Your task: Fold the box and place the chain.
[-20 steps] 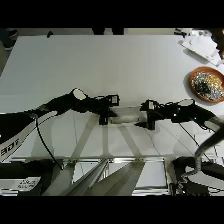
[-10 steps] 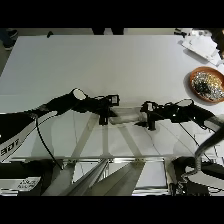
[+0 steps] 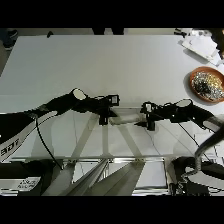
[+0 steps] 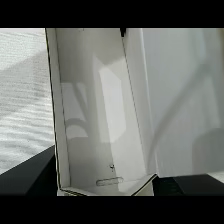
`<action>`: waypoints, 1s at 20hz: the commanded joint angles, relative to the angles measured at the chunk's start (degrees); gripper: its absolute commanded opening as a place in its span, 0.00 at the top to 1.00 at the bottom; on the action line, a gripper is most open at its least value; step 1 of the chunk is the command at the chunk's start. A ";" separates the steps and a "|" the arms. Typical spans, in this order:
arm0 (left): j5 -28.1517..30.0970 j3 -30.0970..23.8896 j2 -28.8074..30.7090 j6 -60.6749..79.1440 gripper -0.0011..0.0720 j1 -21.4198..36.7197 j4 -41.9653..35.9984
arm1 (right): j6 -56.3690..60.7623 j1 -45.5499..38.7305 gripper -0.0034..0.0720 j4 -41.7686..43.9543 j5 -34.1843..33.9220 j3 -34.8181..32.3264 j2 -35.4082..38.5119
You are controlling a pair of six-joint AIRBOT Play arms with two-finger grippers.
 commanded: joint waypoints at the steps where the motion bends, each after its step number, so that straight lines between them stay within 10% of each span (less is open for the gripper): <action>1: 0.04 0.02 0.04 -0.02 0.97 0.00 0.00 | 1.20 0.13 0.34 -1.25 0.74 -0.04 -0.02; 20: 0.04 0.02 0.04 0.00 0.97 0.00 0.00 | 5.25 -0.15 0.39 -4.44 -1.36 -0.90 0.39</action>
